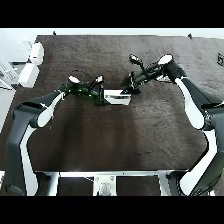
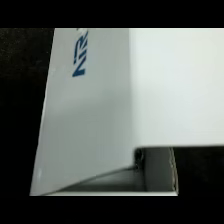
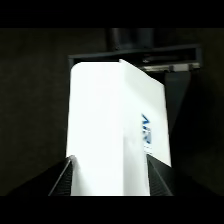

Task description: Fold the box and place the chain.

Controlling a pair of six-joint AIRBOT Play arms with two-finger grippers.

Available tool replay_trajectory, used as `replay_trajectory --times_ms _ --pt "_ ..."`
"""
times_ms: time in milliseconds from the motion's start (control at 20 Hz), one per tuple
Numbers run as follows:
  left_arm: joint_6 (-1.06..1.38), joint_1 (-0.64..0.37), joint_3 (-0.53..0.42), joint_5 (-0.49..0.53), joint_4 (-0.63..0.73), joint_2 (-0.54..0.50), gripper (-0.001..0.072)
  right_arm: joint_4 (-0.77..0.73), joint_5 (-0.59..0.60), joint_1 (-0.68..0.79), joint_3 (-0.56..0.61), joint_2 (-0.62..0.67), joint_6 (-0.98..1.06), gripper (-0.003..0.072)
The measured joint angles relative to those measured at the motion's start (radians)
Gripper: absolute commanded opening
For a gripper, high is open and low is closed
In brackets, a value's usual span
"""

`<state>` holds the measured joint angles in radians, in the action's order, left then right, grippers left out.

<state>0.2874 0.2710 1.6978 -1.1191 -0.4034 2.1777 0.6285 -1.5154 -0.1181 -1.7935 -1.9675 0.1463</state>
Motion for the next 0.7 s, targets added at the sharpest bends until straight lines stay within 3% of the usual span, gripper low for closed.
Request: replay_trajectory --times_ms 100,300,700 --pt "0.0 0.0 0.0 0.0 0.0 0.0 0.0282 -0.019 -0.026 0.0 0.002 0.0 0.004 0.0427" --pt "0.0 0.0 0.0 0.0 0.0 0.0 0.0282 -0.04 -0.041 -0.008 0.029 0.0 0.023 0.0429" --pt "-0.001 0.0 0.0 0.0 0.0 0.0 0.0283 -0.024 0.097 -0.01 0.078 0.0 -0.019 0.0438"
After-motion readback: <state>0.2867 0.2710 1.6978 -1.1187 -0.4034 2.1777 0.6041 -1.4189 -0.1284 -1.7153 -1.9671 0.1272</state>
